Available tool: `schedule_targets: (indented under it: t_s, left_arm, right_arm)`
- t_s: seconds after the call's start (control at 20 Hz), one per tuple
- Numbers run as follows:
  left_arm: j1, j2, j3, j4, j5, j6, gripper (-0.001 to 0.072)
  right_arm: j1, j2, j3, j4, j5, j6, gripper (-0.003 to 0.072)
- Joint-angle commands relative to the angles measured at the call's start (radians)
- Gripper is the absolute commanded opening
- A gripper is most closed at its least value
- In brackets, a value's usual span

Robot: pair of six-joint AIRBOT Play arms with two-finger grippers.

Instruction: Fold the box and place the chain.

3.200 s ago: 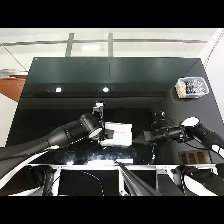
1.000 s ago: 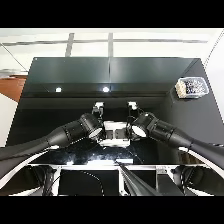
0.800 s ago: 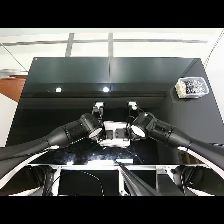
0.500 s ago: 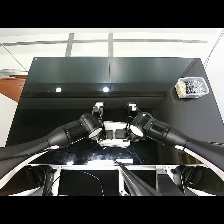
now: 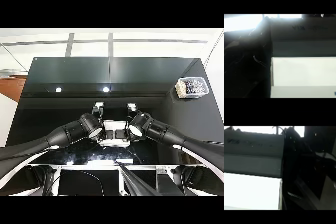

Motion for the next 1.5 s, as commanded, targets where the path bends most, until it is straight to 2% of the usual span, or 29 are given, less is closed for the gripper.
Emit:
schedule_targets:
  t_s: [0.0, 0.05, 0.1, 0.35, 0.4, 0.5, 0.65, 0.7, 0.75, 1.0, 1.1, 1.2, 1.45]
  left_arm:
    - [0.0, -0.001, 0.0, 0.0, 0.0, 0.002, 0.0027]
    - [0.0, -0.001, 0.0, 0.0, 0.0, 0.002, 0.0027]
    - [0.0, -0.001, 0.0, 0.0, 0.0, 0.002, 0.0027]
    - [0.0, -0.001, 0.0, 0.0, 0.0, 0.002, 0.0027]
    - [0.0, -0.001, 0.0, 0.0, 0.0, 0.002, 0.0027]
    - [0.0, -0.001, 0.0, 0.0, 0.0, 0.002, 0.0027]
    - [0.0, -0.001, 0.0, 0.0, 0.0, 0.002, 0.0027]
    - [0.0, -0.001, 0.0, 0.0, 0.0, 0.001, 0.0027]
    - [0.0, -0.001, 0.0, 0.0, 0.0, 0.001, 0.0027]
    - [0.0, -0.001, 0.0, 0.0, 0.0, 0.002, 0.0027]
    - [0.0, -0.001, 0.0, 0.0, 0.0, 0.002, 0.0028]
    - [0.0, -0.001, 0.0, 0.0, 0.0, 0.002, 0.0027]
    - [0.0, -0.001, 0.0, 0.0, 0.0, 0.002, 0.0028]
  right_arm:
    - [0.0, -0.006, 0.001, 0.002, -0.001, 0.0, 0.0121]
    - [0.0, -0.006, 0.001, 0.002, -0.004, 0.0, 0.0121]
    - [0.0, -0.006, 0.001, 0.003, -0.005, 0.001, 0.0046]
    - [0.0, -0.006, 0.001, 0.004, -0.003, 0.001, 0.0047]
    - [0.0, -0.006, 0.001, 0.004, -0.003, 0.001, 0.0054]
    - [0.0, -0.006, 0.001, 0.004, -0.004, 0.001, 0.0176]
    - [0.0, -0.006, 0.001, 0.004, -0.005, 0.0, 0.0171]
    - [0.0, -0.006, 0.001, 0.004, -0.005, 0.0, 0.009]
    - [0.0, -0.006, 0.001, 0.004, -0.005, 0.0, 0.0063]
    - [0.0, -0.005, 0.002, 0.003, -0.004, 0.0, 0.0066]
    - [0.0, 0.0, 0.002, 0.002, -0.003, 0.0, 0.0326]
    - [0.0, 0.018, 0.002, -0.007, 0.003, -0.001, 0.0447]
    - [-0.002, 0.124, 0.002, -0.002, 0.043, -0.083, 0.0447]
